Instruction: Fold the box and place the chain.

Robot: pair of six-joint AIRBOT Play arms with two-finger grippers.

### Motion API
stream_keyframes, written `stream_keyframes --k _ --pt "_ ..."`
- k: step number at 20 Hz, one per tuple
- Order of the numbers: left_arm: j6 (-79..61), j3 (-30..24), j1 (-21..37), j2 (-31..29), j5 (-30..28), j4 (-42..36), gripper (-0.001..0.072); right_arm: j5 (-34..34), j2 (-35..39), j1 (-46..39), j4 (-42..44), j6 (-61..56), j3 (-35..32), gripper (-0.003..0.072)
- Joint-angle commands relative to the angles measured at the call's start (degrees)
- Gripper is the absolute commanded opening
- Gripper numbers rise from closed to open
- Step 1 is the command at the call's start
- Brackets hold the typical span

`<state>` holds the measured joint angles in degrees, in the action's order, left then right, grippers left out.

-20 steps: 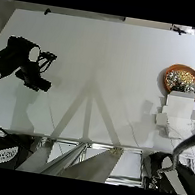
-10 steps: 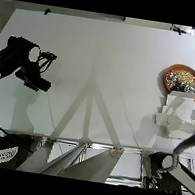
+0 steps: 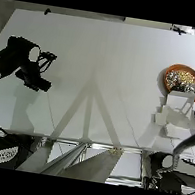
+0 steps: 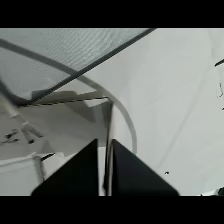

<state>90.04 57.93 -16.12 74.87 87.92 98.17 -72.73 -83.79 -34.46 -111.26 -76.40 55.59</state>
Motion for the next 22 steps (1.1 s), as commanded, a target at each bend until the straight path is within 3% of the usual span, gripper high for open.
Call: stream_keyframes --k 1,4,7,12,17,22 --pt "-0.02 -0.02 0.00 -0.04 -0.02 0.02 0.0009 -1.70 -1.79 -0.20 -0.87 -1.62 0.04 0.0005" --pt "-0.02 -0.02 0.00 -0.04 0.00 0.02 0.0009 -4.96 -0.37 1.33 3.23 0.33 0.04 0.0004" --pt "-0.02 -0.02 0.00 -0.04 -0.02 0.02 0.0009 -7.63 3.78 5.09 15.67 6.71 0.02 0.0003" --pt "-0.02 -0.02 0.00 -0.04 0.00 0.02 0.0009 -7.56 12.72 18.88 28.28 8.96 -1.86 0.0003" --pt "-0.02 -0.02 0.00 -0.04 -0.02 0.02 0.0009 6.73 22.84 33.05 46.07 8.41 -11.72 0.0003" --pt "-0.02 -0.02 0.00 -0.04 -0.09 0.02 0.0009 21.84 27.10 46.31 48.28 1.40 -21.70 0.0003"
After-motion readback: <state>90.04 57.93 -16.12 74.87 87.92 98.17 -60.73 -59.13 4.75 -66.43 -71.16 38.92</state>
